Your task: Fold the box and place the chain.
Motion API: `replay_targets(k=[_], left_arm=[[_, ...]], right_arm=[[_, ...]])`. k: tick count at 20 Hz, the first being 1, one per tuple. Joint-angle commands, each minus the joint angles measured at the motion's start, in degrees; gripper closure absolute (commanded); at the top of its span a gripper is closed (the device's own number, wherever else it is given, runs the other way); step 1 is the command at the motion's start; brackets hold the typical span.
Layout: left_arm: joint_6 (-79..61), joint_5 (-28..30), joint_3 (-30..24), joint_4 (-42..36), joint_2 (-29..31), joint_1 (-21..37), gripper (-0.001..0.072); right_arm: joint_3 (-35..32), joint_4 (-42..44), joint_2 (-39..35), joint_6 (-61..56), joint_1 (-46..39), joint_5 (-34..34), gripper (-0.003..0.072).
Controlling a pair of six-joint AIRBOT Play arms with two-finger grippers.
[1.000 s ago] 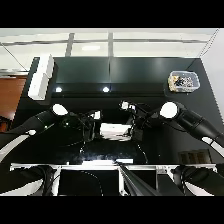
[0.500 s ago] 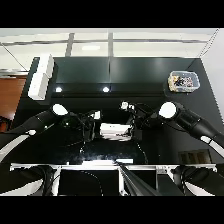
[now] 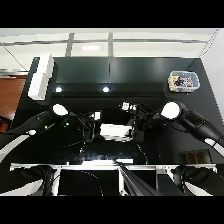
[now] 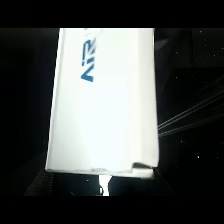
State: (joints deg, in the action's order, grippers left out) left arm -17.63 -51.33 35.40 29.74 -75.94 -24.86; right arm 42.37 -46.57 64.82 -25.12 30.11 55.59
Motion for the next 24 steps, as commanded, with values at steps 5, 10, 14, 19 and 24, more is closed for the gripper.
replay_targets(k=[5, 10, 14, 19, 24], left_arm=[[0.02, 0.17, 0.07, -0.02, -0.04, -0.04, 0.0238], [0.02, 0.17, 0.07, -0.02, -0.04, -0.04, 0.0237], [0.02, 0.17, 0.07, -0.02, -0.04, -0.04, 0.0237], [0.02, 0.17, 0.07, -0.02, -0.04, -0.02, 0.0237], [0.02, 0.17, 0.07, -0.02, -0.04, -0.04, 0.0238]], right_arm=[[1.88, -0.02, -1.7, -0.83, 0.0, -0.31, 0.0194], [1.9, -0.26, -1.7, -0.9, 0.02, 1.88, 0.0367], [1.64, -0.48, -1.66, -0.9, 0.02, 2.43, 0.0376], [1.25, -0.83, -1.2, -0.98, 1.86, 1.84, 0.0377], [0.83, -2.03, -1.2, -1.9, 2.93, -3.04, 0.0448]])
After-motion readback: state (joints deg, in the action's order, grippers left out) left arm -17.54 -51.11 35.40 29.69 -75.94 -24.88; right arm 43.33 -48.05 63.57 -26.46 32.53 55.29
